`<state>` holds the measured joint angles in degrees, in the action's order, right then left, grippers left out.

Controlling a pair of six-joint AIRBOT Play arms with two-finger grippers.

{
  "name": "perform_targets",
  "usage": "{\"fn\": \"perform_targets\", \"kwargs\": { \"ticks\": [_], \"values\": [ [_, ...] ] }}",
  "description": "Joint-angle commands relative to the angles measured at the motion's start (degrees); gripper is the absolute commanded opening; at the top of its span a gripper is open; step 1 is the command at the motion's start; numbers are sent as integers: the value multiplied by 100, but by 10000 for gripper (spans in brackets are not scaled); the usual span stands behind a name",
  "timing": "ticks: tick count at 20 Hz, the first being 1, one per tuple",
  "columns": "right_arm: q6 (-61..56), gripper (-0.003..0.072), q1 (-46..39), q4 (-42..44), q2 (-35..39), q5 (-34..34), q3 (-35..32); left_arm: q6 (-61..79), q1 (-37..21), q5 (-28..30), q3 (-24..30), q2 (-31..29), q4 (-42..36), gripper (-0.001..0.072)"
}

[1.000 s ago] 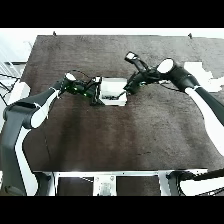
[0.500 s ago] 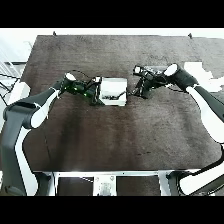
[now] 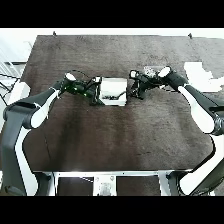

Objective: Fold the box and place the chain.

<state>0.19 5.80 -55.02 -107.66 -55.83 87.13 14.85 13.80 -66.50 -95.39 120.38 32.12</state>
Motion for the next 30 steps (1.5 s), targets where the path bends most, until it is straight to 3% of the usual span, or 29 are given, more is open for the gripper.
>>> {"fn": "perform_targets", "kwargs": {
  "ticks": [1,3,4,8,13,19,26,30],
  "values": [
    [50,531,33,42,-212,-140,146,0,-2,4,-2,0,2,627],
    [33,420,48,37,-282,-234,144,0,-4,4,-2,0,2,627],
    [28,297,48,35,-306,-269,144,0,-4,4,-2,0,2,627],
    [-323,14,42,2,-302,-511,271,0,-4,4,-2,0,2,627],
    [-1093,14,44,-7,-28,-1792,935,0,-4,2,-2,0,2,627],
    [-1628,13,116,-7,859,-2511,1032,0,-2,2,-2,0,2,627],
    [-2538,13,634,-24,1858,-2566,1034,0,-2,0,-2,0,2,628],
    [-3088,13,1038,-581,2162,-2280,1034,0,-2,0,-2,0,0,628]
  ]
}}
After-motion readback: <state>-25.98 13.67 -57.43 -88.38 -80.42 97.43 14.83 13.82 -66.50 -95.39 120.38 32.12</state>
